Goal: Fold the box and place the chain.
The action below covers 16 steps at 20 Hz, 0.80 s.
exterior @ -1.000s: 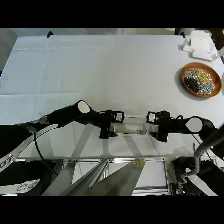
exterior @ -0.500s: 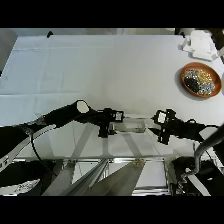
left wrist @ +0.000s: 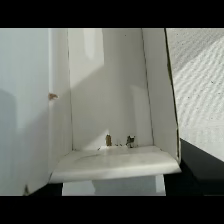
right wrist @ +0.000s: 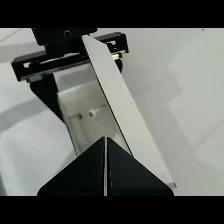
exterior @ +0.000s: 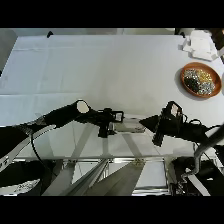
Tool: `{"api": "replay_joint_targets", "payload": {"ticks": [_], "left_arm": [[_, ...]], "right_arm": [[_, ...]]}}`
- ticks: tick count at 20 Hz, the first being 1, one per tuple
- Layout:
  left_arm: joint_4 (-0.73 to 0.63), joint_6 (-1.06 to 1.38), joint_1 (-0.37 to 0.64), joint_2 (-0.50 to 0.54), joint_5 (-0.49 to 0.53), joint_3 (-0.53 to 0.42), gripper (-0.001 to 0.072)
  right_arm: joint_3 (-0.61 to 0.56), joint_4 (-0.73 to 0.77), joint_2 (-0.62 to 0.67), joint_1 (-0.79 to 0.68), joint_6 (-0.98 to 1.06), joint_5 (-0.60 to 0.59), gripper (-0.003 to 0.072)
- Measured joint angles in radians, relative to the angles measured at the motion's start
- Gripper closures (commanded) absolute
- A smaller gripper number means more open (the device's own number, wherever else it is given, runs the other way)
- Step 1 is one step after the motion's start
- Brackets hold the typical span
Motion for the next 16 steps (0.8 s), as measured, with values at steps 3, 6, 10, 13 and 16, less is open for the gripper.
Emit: {"api": "replay_joint_targets", "payload": {"ticks": [3, 6, 10, 13, 16], "left_arm": [[0.0, 0.0, 0.0, 0.0, -0.006, 0.0, 0.0375], [0.0, 0.0, 0.0, 0.0, -0.008, 0.0, 0.0375], [0.0, -0.002, 0.0, 0.0, -0.01, 0.0, 0.0375], [-0.002, -0.002, 0.0, 0.0, -0.009, 0.0, 0.0375], [-0.003, -0.001, 0.0, 0.0, -0.009, 0.0, 0.0375]], "right_arm": [[0.0, 0.066, -0.064, 0.062, 0.0, -0.06, 0.0673], [0.0, 0.127, -0.127, 0.126, 0.0, -0.179, 0.0673], [0.0, 0.175, -0.2, 0.166, 0.008, -0.336, 0.0673], [0.0, 0.223, -0.236, 0.176, 0.035, -0.436, 0.0673], [0.0, 0.248, -0.272, 0.179, 0.052, -0.501, 0.0673]]}}
